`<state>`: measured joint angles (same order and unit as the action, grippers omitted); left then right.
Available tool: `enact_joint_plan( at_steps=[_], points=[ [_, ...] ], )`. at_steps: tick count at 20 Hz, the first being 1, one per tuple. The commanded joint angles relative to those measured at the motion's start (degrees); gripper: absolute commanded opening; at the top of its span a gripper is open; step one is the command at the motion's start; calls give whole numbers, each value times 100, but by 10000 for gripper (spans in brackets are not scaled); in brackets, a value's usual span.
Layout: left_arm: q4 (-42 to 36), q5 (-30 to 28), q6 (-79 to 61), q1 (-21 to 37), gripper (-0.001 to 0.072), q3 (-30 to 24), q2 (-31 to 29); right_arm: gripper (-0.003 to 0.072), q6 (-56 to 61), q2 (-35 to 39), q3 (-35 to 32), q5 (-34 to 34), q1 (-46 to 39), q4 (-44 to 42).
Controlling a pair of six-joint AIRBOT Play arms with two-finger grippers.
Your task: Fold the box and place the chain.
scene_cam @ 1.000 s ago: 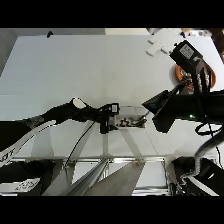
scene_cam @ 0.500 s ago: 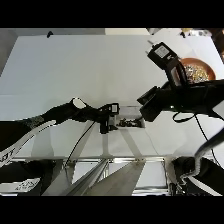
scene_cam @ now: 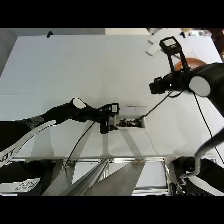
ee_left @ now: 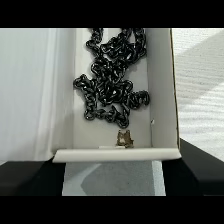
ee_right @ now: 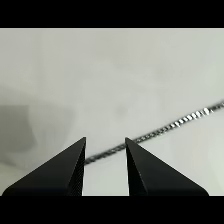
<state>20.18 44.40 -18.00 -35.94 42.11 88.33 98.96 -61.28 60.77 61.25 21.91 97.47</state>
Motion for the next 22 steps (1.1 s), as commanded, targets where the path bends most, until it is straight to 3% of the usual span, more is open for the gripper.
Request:
enact_joint_plan(
  at_steps=[1,9,22],
  points=[
    [0,0,0,0,99,-2,-4,299,-186,-815,-2,160,-997,-450],
    [0,0,0,0,99,-2,-4,299,-223,-2249,-2,289,-1388,-715],
    [0,-2,0,2,99,-2,-4,298,-651,-2302,-4,717,-1491,-691]
  ],
)
